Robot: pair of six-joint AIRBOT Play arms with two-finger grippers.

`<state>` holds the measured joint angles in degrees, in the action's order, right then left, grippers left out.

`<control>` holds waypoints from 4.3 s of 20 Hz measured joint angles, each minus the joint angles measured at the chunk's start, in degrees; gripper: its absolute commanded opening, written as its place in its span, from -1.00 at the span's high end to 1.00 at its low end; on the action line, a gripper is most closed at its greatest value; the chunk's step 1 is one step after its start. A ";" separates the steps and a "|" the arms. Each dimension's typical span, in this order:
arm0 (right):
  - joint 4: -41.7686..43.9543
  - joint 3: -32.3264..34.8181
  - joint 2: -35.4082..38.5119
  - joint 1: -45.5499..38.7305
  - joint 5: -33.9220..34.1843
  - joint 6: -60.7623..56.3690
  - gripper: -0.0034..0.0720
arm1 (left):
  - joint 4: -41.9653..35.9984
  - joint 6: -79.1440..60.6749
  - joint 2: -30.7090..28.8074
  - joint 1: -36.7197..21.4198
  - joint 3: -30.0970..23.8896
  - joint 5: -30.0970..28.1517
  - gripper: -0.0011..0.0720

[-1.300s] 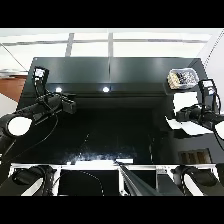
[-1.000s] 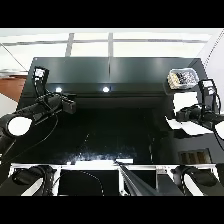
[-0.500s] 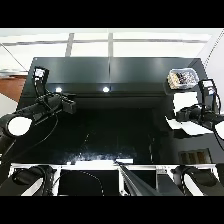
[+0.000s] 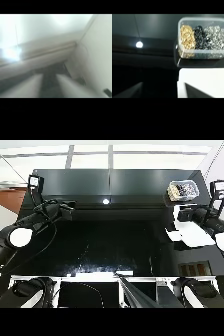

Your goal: Fold the box and place the chain.

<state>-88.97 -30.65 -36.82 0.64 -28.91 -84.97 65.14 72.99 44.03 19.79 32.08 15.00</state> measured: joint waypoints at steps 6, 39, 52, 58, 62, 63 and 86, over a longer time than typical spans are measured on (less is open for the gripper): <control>-8.70 -8.04 -16.17 -30.71 2.71 -17.70 -0.96 | -0.94 0.76 2.10 0.15 0.00 -2.69 -0.97; 27.36 -43.41 -58.16 -54.64 -52.41 27.56 0.82 | -3.30 0.96 4.48 0.15 0.00 2.19 -0.97; 40.85 -31.50 -41.92 -30.40 -48.76 25.75 0.82 | -5.57 0.98 4.50 0.28 0.00 3.58 -0.96; 51.49 -11.72 -21.68 -9.01 -30.93 24.28 0.82 | -10.03 1.81 6.01 0.20 0.00 10.38 -0.96; 52.81 0.46 -11.85 2.82 -22.01 23.91 0.82 | -13.97 4.46 11.23 -0.92 -0.04 16.33 -0.96; 53.05 2.60 -10.62 5.25 -20.52 23.89 0.82 | -15.76 4.59 13.60 -1.75 -0.09 17.64 -0.96; 55.78 8.79 -7.26 17.35 -10.32 22.62 0.82 | -47.78 -35.06 35.36 -5.18 -0.31 45.40 -0.94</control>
<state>-33.19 -21.87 -44.07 18.00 -39.22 -62.35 17.37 37.93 79.40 14.61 31.77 60.40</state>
